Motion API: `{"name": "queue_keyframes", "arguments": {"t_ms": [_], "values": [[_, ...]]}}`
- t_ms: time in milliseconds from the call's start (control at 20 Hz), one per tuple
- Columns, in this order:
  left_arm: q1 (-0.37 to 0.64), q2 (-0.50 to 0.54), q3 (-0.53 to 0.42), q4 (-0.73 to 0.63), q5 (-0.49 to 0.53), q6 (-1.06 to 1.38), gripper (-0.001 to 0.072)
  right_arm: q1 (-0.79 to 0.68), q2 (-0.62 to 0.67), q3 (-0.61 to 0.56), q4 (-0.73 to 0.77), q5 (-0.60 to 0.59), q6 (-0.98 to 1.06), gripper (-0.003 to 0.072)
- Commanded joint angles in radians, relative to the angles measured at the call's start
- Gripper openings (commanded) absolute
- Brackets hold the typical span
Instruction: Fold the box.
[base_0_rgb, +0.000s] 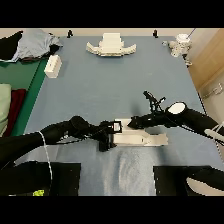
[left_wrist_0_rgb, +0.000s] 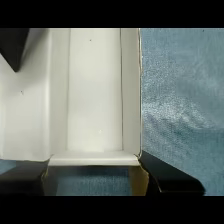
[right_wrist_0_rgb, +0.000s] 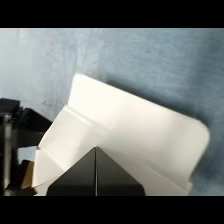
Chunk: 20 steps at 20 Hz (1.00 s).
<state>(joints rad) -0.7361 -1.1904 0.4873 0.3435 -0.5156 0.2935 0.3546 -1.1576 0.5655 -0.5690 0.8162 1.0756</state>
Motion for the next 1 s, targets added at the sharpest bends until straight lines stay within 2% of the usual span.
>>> {"name": "queue_keyframes", "arguments": {"t_ms": [0, 300, 450, 550, 750, 900, 950], "values": [[0.001, 0.001, 0.001, 0.001, 0.0, 0.002, 0.0477, 0.001, -0.061, 0.004, 0.004, 0.006, -0.04, 0.0006], [0.001, 0.001, 0.001, 0.001, 0.0, 0.002, 0.0477, 0.0, -0.016, 0.005, 0.006, 0.006, -0.102, 0.0006], [0.001, 0.001, 0.001, 0.001, 0.0, 0.002, 0.0477, -0.002, 0.099, 0.005, -0.012, 0.006, -0.139, 0.0006], [0.001, 0.001, 0.001, 0.001, 0.0, 0.002, 0.0477, -0.002, 0.209, 0.004, -0.089, 0.024, -0.141, 0.0006], [0.001, 0.001, 0.001, 0.001, 0.0, 0.002, 0.0477, -0.001, 0.435, -0.003, -0.333, 0.202, -0.082, 0.0006], [0.001, 0.001, 0.001, 0.001, 0.0, 0.002, 0.0477, 0.0, 0.581, -0.042, -0.417, 0.401, -0.063, 0.0007], [0.001, 0.001, 0.001, 0.001, 0.0, 0.002, 0.0477, 0.001, 0.617, -0.056, -0.433, 0.455, -0.063, 0.0043]]}}
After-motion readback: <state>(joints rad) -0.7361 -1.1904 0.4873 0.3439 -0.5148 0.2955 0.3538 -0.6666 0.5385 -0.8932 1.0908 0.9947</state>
